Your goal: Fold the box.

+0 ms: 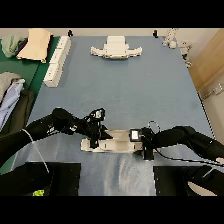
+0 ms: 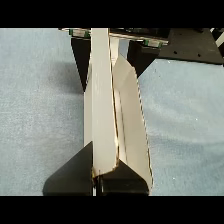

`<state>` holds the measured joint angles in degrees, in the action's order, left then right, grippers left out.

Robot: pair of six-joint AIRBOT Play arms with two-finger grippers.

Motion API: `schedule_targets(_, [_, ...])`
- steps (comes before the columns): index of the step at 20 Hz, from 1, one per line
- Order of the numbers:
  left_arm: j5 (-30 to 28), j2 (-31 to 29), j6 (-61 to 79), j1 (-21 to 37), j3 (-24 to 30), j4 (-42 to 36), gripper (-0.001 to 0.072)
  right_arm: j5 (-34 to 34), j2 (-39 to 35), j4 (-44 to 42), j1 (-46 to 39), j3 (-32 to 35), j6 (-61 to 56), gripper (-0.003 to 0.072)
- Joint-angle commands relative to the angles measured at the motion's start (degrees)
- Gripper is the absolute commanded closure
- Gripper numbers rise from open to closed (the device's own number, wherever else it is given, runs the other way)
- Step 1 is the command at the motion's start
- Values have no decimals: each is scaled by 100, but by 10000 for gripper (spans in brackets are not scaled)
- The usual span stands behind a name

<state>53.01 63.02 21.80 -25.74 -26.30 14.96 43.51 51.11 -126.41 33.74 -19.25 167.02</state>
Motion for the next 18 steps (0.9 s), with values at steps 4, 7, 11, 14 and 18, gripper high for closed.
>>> schedule_targets(4, [-153,0,0,0,0,-210,694,2,0,15,-4,2,-2,120])
schedule_targets(7, [15,0,0,0,0,-210,694,2,0,17,-4,2,-2,120])
schedule_targets(11, [17,0,0,-2,0,-212,694,2,0,17,-4,2,-2,120])
schedule_targets(14, [2,0,0,0,0,-212,690,2,0,17,-4,2,-2,119])
schedule_targets(18, [-11,0,-55,4,-2,-260,291,2,0,17,-4,2,-2,120])
